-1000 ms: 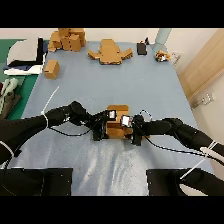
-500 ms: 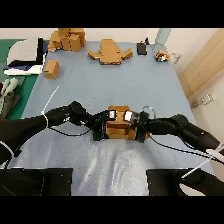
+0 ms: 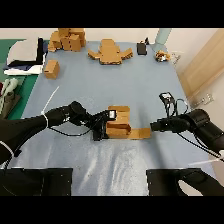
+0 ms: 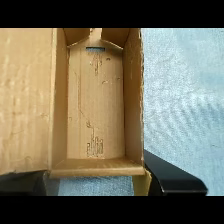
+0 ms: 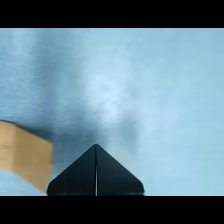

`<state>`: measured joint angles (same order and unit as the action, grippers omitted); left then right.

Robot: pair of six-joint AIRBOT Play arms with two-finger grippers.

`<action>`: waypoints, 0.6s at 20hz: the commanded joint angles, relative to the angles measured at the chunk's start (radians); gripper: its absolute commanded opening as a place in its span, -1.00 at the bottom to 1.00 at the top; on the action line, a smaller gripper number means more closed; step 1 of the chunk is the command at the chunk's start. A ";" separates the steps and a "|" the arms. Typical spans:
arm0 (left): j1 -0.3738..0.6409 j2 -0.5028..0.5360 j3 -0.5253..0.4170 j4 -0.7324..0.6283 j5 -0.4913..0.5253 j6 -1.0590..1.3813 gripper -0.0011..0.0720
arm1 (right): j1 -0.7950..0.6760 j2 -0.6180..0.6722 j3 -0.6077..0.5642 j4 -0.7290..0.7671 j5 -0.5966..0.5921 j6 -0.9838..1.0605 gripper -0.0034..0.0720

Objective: Fold the box.

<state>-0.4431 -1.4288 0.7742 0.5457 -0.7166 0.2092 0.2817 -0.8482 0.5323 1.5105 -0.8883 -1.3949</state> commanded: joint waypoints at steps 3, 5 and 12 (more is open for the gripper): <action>0.001 -0.001 0.000 0.000 0.000 0.000 0.44 | -0.036 -0.093 -0.032 0.417 0.028 -0.126 -0.90; 0.001 -0.001 0.000 0.000 0.000 0.000 0.44 | -0.036 -0.099 -0.033 0.417 0.016 -0.148 -0.90; 0.001 -0.001 0.000 0.000 0.000 0.000 0.43 | -0.036 -0.086 -0.056 0.458 -0.011 -0.233 -0.90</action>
<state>-0.4431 -1.4288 0.7742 0.5457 -0.7166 0.2092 0.2455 -0.9337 0.4900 1.9236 -0.8951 -1.5753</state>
